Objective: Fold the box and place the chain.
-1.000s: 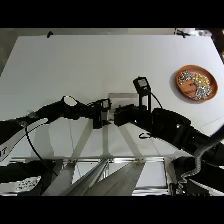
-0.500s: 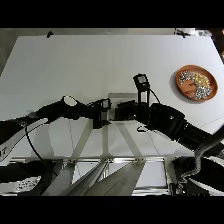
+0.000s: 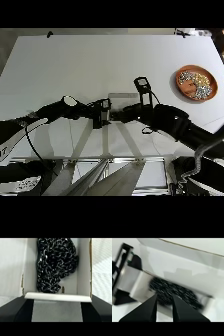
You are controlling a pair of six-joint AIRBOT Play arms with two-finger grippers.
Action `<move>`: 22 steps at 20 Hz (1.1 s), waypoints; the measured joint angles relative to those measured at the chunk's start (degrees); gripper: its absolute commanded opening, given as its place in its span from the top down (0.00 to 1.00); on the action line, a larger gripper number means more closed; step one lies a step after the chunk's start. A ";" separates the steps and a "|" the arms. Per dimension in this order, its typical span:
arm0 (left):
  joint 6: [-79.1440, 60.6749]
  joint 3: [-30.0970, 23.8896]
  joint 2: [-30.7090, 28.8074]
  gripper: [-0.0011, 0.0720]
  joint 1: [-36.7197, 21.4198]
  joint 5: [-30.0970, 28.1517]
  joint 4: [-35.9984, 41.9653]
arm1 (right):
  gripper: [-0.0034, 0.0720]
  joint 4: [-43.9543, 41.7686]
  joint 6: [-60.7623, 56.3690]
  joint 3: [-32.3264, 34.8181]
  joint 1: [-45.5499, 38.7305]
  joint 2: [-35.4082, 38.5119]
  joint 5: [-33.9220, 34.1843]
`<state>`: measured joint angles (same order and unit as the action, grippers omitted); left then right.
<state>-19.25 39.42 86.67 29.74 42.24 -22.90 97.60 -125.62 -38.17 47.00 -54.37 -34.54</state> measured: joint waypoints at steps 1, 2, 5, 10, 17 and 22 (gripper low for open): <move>0.00 0.00 0.00 0.70 0.00 0.00 0.00 | 0.85 -1.05 2.49 0.00 -1.64 1.99 -3.67; -0.02 0.00 0.00 0.70 0.00 0.00 0.00 | 0.92 -2.21 5.05 -0.02 -3.76 3.78 -7.04; 0.00 0.00 0.00 0.70 0.00 0.00 0.00 | 0.95 -7.28 15.21 -0.17 -13.33 7.65 -14.08; 0.00 0.00 0.00 0.70 0.00 0.00 0.00 | 0.95 -23.34 38.05 -3.39 -31.21 3.80 -15.58; -0.02 0.00 0.00 0.70 0.00 0.00 -0.02 | 0.95 -43.58 61.68 -24.63 -36.41 -22.47 -24.28; -0.02 0.00 0.00 0.70 0.00 0.00 -0.02 | 0.85 -47.39 70.51 -39.60 -33.46 -37.29 -38.95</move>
